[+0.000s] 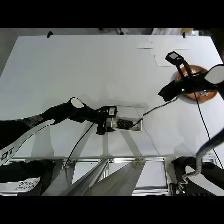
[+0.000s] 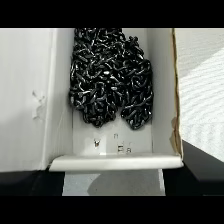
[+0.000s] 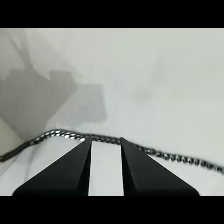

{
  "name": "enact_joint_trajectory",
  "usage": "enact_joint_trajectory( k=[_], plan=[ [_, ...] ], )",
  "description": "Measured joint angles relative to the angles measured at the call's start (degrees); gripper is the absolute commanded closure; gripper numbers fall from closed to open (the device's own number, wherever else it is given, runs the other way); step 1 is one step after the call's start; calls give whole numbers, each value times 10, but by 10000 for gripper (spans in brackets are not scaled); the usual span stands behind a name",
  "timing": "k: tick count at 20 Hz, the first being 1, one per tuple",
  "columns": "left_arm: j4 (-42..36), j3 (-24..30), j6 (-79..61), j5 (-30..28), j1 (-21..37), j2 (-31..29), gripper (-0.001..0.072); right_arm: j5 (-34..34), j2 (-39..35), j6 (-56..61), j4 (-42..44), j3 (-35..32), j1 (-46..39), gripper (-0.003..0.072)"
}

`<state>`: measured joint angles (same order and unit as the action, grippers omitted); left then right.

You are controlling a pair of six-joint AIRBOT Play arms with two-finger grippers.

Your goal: Fold the box and place the chain.

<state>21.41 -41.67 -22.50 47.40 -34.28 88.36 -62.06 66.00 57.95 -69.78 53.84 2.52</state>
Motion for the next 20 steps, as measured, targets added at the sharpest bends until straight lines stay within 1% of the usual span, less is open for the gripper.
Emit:
enact_joint_trajectory(
  k=[1,3,6,8,10,14,16,17,18,20],
  plan=[
    [0,0,0,0,0,0,350,5,17,44,-23,0,-3,326],
    [0,0,0,0,0,0,350,8,46,117,-69,-1,-5,322],
    [0,0,0,0,0,0,350,12,75,183,-119,-1,-8,328],
    [0,0,0,0,0,0,350,14,87,208,-135,-1,-8,329],
    [0,0,0,0,0,0,350,14,99,225,-145,-1,-8,353],
    [0,0,0,0,0,0,350,15,123,241,-151,-1,-6,350],
    [0,0,0,0,0,0,350,17,129,232,-151,-2,1,353],
    [0,0,0,0,0,0,350,21,131,211,-149,-2,6,381],
    [0,0,0,0,0,0,350,23,132,174,-144,-2,14,398],
    [0,0,0,0,0,0,350,23,134,59,-124,-2,31,398]
  ],
)
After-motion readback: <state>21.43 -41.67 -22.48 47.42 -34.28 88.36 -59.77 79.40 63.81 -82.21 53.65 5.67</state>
